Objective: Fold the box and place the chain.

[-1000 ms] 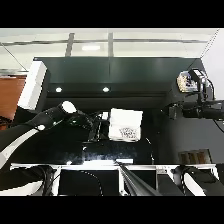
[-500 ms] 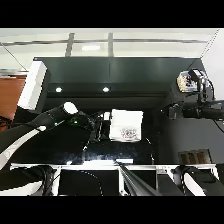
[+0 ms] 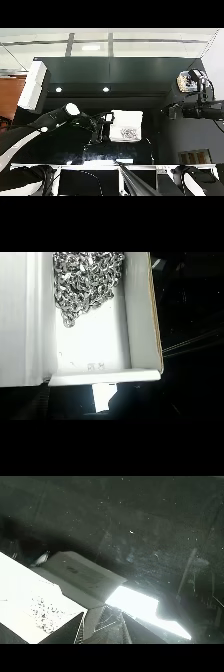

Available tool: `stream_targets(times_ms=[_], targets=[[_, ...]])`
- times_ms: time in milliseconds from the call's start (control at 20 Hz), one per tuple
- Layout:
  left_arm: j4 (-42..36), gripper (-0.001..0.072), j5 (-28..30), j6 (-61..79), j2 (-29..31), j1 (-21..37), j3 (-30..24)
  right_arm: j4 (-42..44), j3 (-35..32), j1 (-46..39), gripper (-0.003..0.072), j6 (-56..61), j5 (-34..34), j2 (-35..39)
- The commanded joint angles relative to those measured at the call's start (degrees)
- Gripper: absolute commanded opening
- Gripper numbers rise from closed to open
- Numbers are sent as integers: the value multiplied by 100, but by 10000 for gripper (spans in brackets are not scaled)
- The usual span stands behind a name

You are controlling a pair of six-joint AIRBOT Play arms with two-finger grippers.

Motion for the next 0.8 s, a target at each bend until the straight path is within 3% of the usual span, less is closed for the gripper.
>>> stream_targets(times_ms=[0,150,200,350,400,650,750], targets=[[11,708,20,-9,0,-37,4,2,4,-2,288,-2,2,2],[-9,707,24,-13,-2,-39,4,0,4,-2,288,-4,-2,2],[-9,670,50,-35,-2,-39,4,0,4,-2,288,-2,-4,2],[-7,402,66,-57,-2,-37,4,-4,4,-2,288,-4,-2,2],[-7,366,66,-57,-2,-37,4,-4,4,-2,288,-4,-4,2],[-7,347,57,-59,-2,-37,4,24,4,13,289,31,-28,0],[-7,347,52,-59,-2,-37,2,35,4,140,290,557,-256,-59]])
